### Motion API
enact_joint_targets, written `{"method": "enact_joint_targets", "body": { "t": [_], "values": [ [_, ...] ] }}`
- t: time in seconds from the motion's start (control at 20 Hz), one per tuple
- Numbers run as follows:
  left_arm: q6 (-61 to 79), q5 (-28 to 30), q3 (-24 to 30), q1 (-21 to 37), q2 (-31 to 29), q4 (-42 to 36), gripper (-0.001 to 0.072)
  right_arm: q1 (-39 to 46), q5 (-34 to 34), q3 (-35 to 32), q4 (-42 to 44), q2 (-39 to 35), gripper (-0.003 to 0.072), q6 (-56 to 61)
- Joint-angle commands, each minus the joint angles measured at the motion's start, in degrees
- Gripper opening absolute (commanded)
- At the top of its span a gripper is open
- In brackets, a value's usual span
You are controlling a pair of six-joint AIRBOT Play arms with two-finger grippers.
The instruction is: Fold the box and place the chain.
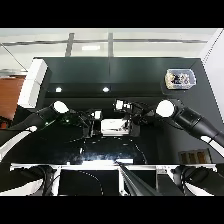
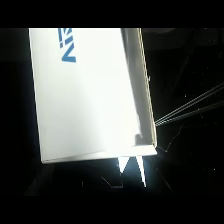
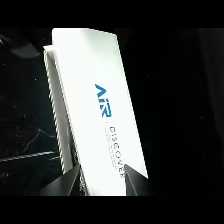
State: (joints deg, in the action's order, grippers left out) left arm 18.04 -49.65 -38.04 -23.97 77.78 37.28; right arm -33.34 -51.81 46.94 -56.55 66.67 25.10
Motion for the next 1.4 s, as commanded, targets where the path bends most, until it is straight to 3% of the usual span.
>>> {"method": "enact_joint_targets", "body": {
  "t": [0.0, 1.2, 1.25, 1.3, 1.35],
  "values": [
    [0.00, 0.00, -0.02, -0.02, 0.02, 0.00, 0.0506, 0.00, -0.31, 0.00, -0.02, 0.04, 0.0311, 0.02],
    [-0.02, 0.00, -0.02, -0.02, 0.02, 0.00, 0.0506, -1.66, -0.22, 0.00, 0.55, 0.98, 0.0312, 0.02],
    [-0.02, 0.00, -0.02, -0.02, 0.02, 0.00, 0.0506, -1.64, -0.20, 0.00, 0.50, 0.98, 0.0349, 0.02],
    [-0.02, 0.00, -0.02, -0.02, 0.02, 0.00, 0.0507, -1.66, -0.22, 0.00, 0.33, 0.98, 0.0442, 0.02],
    [-0.02, 0.00, -0.02, -0.02, 0.02, 0.00, 0.0506, -1.66, -0.24, 0.00, 0.35, 0.98, 0.0441, 0.02]
  ]
}}
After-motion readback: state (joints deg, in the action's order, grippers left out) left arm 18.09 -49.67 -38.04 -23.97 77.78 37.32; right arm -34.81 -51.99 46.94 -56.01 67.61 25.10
